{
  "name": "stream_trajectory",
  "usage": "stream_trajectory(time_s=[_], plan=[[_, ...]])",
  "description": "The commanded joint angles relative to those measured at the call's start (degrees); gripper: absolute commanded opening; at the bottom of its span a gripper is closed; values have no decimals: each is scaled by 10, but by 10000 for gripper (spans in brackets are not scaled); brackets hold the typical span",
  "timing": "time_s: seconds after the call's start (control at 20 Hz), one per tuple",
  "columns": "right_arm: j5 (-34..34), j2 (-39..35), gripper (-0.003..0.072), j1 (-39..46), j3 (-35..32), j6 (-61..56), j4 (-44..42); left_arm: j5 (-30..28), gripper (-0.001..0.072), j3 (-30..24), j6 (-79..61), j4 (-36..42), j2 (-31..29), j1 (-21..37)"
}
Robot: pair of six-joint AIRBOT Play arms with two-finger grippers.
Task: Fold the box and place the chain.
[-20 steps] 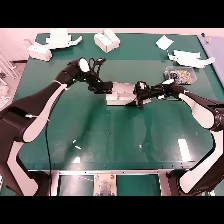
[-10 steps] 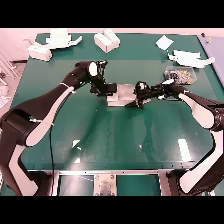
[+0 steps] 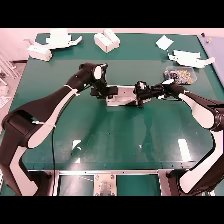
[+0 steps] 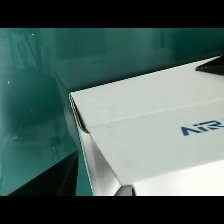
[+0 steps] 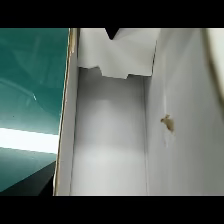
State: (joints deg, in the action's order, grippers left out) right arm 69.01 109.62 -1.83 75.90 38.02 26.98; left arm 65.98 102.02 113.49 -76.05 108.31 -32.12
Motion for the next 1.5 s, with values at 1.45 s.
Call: stream_trajectory(time_s=[1.45], plan=[[1, 0, 581, 0, 0, 0, 0, -18, 382, -1, 20, 28, 17, -7]])
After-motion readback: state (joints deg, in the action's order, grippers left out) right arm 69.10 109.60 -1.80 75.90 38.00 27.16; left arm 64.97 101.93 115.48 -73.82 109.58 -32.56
